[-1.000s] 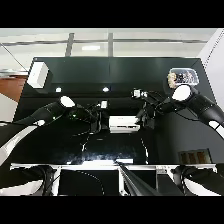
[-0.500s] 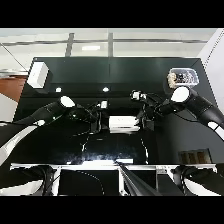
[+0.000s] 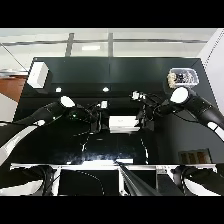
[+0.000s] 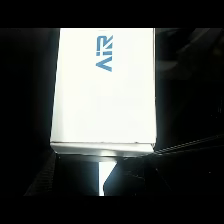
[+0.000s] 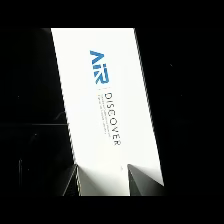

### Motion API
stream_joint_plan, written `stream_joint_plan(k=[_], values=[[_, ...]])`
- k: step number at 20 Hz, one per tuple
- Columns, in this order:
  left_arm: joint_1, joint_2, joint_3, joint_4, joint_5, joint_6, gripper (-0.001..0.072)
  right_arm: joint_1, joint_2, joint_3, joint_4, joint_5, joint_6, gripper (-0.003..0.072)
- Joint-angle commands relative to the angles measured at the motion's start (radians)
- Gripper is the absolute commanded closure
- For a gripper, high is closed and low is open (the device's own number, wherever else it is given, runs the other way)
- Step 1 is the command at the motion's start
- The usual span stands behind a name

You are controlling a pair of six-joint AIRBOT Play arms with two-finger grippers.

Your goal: Fold the box and place the chain.

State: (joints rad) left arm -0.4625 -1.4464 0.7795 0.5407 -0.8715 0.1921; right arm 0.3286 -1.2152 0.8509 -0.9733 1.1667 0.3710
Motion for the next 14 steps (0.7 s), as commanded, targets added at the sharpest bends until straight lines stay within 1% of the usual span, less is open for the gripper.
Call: stream_joint_plan(k=[1,5,6,7,8,9,11,13,14], values=[[0.0,0.0,0.001,0.0,0.0,0.002,0.0231,-0.005,0.018,0.013,0.003,0.008,0.08,0.0298],[0.0,0.0,0.001,0.0,0.0,0.001,0.0231,-0.017,0.098,0.022,0.008,0.024,0.195,0.03],[0.0,0.0,0.001,0.0,0.0,0.001,0.023,-0.039,0.113,0.022,0.011,0.031,0.266,0.0318],[0.0,0.0,0.001,0.0,0.0,0.001,0.023,-0.068,0.119,0.022,0.02,0.054,0.345,0.0465],[0.0,0.0,0.001,0.0,0.0,0.001,0.023,-0.104,0.119,0.017,0.04,0.091,0.423,0.0657],[0.0,0.0,0.001,0.0,0.0,0.002,0.023,-0.138,0.119,0.001,0.08,0.122,0.489,0.0657],[0.0,0.0,0.001,0.001,0.0,0.002,0.023,-0.177,0.118,-0.061,0.225,0.124,0.6,0.0658],[0.0,0.0,0.001,0.001,0.0,0.001,0.023,-0.169,0.117,-0.14,0.437,0.08,0.616,0.0658],[0.0,0.0,0.001,0.001,0.0,0.002,0.023,-0.153,0.114,-0.171,0.518,0.043,0.616,0.0658]])
